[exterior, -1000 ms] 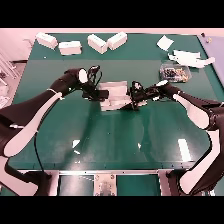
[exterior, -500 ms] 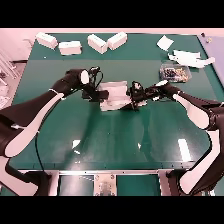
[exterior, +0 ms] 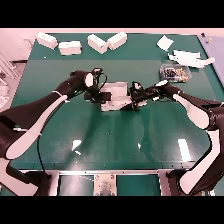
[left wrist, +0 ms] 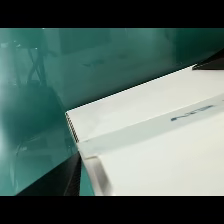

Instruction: Fold the box and place the chain.

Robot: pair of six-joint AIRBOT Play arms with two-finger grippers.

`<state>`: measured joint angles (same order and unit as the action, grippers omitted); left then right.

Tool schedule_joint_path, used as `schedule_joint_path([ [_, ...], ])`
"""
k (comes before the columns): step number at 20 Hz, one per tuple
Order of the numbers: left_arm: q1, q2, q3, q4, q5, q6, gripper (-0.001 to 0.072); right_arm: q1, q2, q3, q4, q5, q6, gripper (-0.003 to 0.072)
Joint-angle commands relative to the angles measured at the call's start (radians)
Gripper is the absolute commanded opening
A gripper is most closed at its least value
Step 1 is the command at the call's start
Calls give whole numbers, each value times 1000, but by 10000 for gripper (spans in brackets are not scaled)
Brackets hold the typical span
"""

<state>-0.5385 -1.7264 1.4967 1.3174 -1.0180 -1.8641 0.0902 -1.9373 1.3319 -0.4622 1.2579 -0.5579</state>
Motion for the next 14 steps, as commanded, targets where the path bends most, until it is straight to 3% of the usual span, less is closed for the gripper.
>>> schedule_joint_path([
  [1,-13,-1,1,23,7,-52,289,0,0,0,3,0,0,569],
  [4,-29,-17,8,45,6,-98,289,0,0,0,3,0,0,569],
  [10,-40,-124,174,86,-165,-240,289,0,0,0,3,0,0,569],
  [14,-40,-127,184,113,-186,-338,289,0,0,0,3,0,0,569],
])
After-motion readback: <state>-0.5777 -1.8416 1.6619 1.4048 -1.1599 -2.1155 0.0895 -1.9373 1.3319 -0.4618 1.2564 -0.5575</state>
